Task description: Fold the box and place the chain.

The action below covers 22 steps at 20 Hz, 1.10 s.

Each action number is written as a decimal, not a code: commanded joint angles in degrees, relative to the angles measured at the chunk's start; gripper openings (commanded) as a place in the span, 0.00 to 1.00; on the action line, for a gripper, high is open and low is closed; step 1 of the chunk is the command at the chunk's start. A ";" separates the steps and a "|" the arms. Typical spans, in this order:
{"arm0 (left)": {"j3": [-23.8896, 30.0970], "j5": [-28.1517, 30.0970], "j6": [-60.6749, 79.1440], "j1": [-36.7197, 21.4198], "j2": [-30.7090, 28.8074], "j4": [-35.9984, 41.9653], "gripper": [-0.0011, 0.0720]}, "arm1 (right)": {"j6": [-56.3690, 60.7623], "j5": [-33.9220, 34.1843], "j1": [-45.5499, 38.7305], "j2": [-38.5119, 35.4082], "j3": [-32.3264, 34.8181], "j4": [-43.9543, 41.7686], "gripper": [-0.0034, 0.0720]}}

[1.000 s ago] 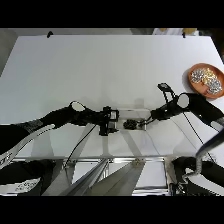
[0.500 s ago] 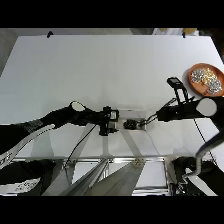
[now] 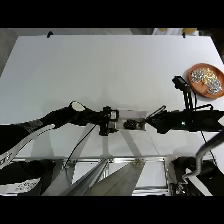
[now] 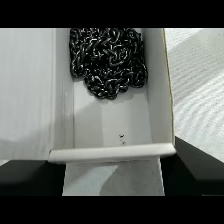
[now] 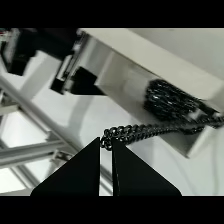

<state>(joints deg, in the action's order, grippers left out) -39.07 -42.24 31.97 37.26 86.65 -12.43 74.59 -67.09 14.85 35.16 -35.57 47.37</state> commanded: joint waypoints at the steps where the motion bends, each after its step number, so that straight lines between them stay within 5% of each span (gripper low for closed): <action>1: 0.00 0.00 -0.02 -0.02 -0.04 -0.02 0.04 | -1.64 5.27 5.38 0.02 -0.04 -3.87 0.07; 5: 0.00 0.00 0.00 -0.02 -0.04 -0.02 0.04 | -1.62 13.53 9.31 2.16 -0.02 -2.12 0.07; 12: 0.00 0.00 -0.02 -0.02 -0.04 -0.02 0.04 | -1.60 12.68 9.84 13.22 0.00 3.74 0.14; 14: 0.00 0.00 -0.02 -0.02 -0.04 -0.02 0.04 | -1.60 11.45 9.57 14.12 -0.17 3.76 0.49; 15: 0.00 0.00 -0.02 -0.02 -0.04 -0.04 0.04 | -1.62 9.29 8.79 13.94 -0.90 3.65 0.54; 19: 0.00 0.00 -0.02 -0.02 -0.07 -0.02 0.04 | -1.64 -0.20 0.46 13.55 -8.63 5.44 0.51; 22: 0.00 0.02 -0.02 -0.02 -0.04 -0.02 0.04 | -1.64 -0.83 -5.60 13.57 -11.91 5.46 0.33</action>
